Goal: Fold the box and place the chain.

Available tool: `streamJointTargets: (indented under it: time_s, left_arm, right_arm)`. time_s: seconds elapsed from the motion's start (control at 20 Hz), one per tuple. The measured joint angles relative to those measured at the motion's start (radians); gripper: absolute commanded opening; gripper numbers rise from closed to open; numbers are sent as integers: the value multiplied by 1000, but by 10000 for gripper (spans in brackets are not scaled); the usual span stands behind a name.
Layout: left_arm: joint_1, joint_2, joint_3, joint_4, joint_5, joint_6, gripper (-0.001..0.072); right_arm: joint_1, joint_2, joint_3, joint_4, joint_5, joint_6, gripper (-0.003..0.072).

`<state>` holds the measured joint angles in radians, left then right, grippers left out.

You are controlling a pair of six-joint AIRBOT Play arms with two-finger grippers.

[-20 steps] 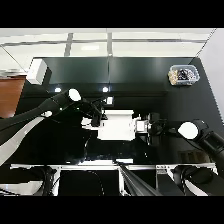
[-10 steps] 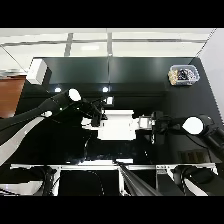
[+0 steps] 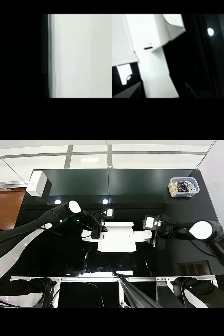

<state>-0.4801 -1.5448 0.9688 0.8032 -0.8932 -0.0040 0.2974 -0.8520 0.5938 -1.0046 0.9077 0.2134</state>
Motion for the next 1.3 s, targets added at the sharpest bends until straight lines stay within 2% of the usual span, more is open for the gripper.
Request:
streamJointTargets:
  time_s: [0.45, 0.85, 1.3]
  left_arm:
    - [0, 0, 0, 0, 0, 0, 26]
    - [0, 0, 0, 0, 0, 0, 26]
    - [0, 0, 0, 0, 1, -1, 26]
  right_arm:
    - [191, -97, -134, 41, -148, -1, 635]
    - [276, -157, -146, 103, -279, -2, 635]
    - [288, -161, -114, 133, -410, 0, 635]
